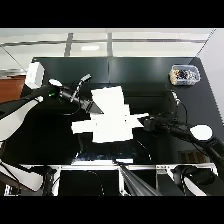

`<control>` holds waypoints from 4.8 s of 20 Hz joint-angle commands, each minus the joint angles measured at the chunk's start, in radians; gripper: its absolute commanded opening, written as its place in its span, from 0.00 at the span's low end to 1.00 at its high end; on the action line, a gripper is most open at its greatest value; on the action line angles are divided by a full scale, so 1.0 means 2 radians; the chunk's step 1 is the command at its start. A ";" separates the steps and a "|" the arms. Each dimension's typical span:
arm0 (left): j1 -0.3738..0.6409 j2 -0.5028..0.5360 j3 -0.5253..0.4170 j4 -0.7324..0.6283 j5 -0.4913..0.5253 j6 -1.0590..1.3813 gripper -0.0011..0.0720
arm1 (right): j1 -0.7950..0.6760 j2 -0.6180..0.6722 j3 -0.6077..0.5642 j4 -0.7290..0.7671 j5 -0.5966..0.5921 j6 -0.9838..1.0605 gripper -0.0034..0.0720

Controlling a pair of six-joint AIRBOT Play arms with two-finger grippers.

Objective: Fold the box and place the chain.

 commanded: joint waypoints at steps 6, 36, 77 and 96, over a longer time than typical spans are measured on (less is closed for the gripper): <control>0.001 -0.004 0.011 0.008 0.004 0.074 0.05 | -0.001 0.001 0.000 -0.018 0.004 0.000 0.64; -0.130 0.168 -0.172 0.028 0.343 0.387 0.05 | -0.089 -0.033 0.068 -0.182 0.160 -0.305 0.97; -0.130 0.166 -0.163 0.064 0.336 0.375 0.05 | 0.176 -0.151 0.055 -0.212 -0.040 -0.406 0.97; -0.130 0.166 -0.163 0.064 0.336 0.375 0.05 | 0.069 -0.174 0.122 -0.115 0.039 -0.525 0.97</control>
